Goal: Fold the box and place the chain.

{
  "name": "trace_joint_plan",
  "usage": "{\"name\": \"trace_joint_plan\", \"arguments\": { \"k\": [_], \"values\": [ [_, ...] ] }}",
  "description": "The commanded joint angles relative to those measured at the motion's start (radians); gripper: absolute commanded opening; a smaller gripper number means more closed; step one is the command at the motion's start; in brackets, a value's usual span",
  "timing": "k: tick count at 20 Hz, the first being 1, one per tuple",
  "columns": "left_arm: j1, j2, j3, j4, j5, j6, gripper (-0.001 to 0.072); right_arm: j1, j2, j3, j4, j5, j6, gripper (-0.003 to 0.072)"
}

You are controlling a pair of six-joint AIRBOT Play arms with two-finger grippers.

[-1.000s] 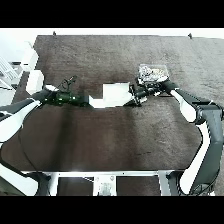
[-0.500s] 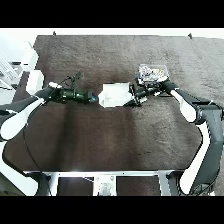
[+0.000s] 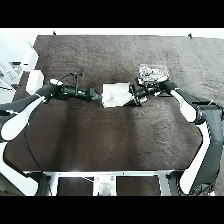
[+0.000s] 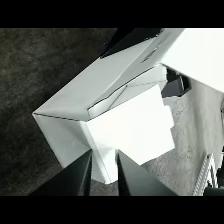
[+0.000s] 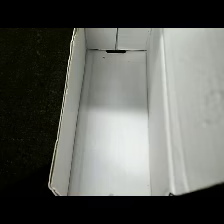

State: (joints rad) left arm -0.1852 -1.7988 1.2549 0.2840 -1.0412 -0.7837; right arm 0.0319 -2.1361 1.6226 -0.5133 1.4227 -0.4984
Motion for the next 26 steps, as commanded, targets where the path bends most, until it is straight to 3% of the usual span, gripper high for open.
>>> {"name": "trace_joint_plan", "arguments": {
  "k": [1,2,8,17,26],
  "values": [
    [-0.011,0.004,0.011,0.02,0.001,-0.036,0.0316,0.0,0.0,0.0,0.0,0.0,0.0,0.0548],
    [-0.011,0.006,0.011,0.033,-0.001,-0.061,0.0385,0.0,0.0,0.0,0.0,0.0,0.0,0.0549],
    [-0.048,0.05,0.017,0.156,0.074,-0.263,0.0383,0.0,0.0,0.0,0.0,0.0,0.0,0.0549],
    [-0.151,0.051,0.144,0.475,0.106,-0.74,0.0383,0.0,0.0,0.0,0.0,0.0,0.0,0.0549],
    [-0.233,0.051,0.168,0.671,0.178,-0.97,0.0384,0.0,0.0,0.0,0.0,0.0,0.0,0.0548]
  ]
}}
